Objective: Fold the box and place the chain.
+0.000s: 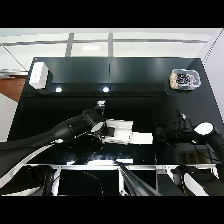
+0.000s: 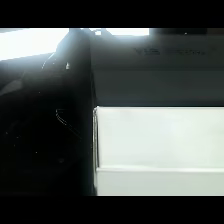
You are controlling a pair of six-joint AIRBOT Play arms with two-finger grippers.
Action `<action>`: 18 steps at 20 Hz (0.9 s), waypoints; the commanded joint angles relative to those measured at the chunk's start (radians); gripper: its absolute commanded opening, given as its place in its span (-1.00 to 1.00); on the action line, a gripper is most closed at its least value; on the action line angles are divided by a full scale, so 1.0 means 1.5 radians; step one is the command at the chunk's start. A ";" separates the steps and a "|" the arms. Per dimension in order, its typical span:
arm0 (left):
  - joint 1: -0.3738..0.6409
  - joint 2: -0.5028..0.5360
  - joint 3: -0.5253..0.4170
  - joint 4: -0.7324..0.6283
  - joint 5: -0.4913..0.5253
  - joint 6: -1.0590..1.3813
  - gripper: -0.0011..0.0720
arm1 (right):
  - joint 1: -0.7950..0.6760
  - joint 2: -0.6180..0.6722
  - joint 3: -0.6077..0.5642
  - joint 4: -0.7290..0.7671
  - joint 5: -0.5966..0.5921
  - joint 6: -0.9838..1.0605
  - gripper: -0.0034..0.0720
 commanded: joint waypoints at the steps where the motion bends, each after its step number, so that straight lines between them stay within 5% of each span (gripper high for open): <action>1: 0.001 0.000 0.000 0.001 0.001 0.000 -0.88 | 0.074 -0.035 -0.008 0.054 -0.023 0.003 -0.83; 7: 0.001 0.000 0.000 0.001 -0.002 0.000 -0.88 | 0.189 -0.038 -0.005 0.180 -0.122 -0.026 -0.80; 9: 0.001 0.000 0.000 0.001 -0.003 0.000 -0.88 | 0.189 -0.038 0.006 0.185 -0.107 -0.041 0.97; 18: 0.001 0.000 0.000 0.001 -0.004 0.005 -0.88 | 0.194 -0.038 0.055 0.171 -0.078 -0.087 0.96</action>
